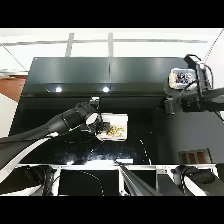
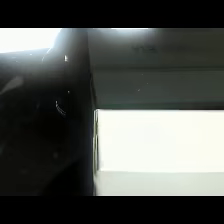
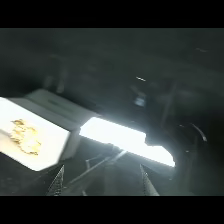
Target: Fold the box and place the chain.
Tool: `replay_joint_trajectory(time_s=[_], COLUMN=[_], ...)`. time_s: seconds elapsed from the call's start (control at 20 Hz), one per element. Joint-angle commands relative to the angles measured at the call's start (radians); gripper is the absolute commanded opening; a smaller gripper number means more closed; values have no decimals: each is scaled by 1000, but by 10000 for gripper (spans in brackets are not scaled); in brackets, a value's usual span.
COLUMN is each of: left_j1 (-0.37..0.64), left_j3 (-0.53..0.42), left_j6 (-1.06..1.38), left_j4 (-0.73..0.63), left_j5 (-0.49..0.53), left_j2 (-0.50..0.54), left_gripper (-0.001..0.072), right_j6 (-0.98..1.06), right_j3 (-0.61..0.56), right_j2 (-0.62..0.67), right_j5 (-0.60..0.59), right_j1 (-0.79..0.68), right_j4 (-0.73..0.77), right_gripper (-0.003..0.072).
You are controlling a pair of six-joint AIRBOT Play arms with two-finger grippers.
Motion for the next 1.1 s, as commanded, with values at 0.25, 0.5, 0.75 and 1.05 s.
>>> replay_joint_trajectory(time_s=[0.25,0.5,0.75,1.05], left_j1=[4,57,330,570], left_j3=[76,73,-129,-458], left_j6=[109,489,975,1935], left_j4=[26,58,-255,-829], left_j5=[-90,-256,-64,85], left_j2=[127,306,471,465], left_gripper=[339,337,342,713], right_j6=[-3,-3,-3,0], right_j3=[-79,-79,-79,-79], right_j2=[29,29,29,29], right_j5=[-18,-26,-37,-57], right_j1=[-48,-48,-48,-48], right_j4=[-47,-53,-74,-81], right_gripper=[564,563,563,564])
